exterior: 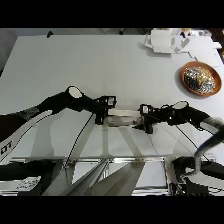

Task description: Fold the box and place the chain.

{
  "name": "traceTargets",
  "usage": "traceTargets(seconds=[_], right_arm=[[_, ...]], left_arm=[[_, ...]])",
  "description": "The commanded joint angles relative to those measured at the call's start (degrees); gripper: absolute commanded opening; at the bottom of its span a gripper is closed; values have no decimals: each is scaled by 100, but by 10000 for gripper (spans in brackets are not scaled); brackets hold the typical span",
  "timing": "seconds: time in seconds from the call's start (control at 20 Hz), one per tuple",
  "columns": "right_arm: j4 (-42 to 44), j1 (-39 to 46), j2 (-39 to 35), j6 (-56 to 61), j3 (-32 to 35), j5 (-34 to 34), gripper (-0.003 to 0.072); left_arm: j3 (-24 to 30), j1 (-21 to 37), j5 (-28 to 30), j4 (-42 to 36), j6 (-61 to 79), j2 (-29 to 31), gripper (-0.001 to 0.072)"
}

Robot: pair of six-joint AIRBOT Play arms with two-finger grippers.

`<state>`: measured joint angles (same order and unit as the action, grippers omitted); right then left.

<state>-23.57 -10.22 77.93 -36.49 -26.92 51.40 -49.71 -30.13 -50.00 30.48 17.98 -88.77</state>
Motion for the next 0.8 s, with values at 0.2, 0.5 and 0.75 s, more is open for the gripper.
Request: traceTargets(seconds=[0.2, 0.5, 0.75], right_arm=[[-17, -2, 4, 0, 0, 28, 455], [-17, -2, 4, 0, 2, 28, 455], [-17, -2, 4, 0, 0, 28, 455]], left_arm=[[-4, 2, 4, 0, 0, 4, 11], [-2, 2, 4, 0, 0, 4, 11], [-4, 0, -55, -4, 0, 4, 11]])
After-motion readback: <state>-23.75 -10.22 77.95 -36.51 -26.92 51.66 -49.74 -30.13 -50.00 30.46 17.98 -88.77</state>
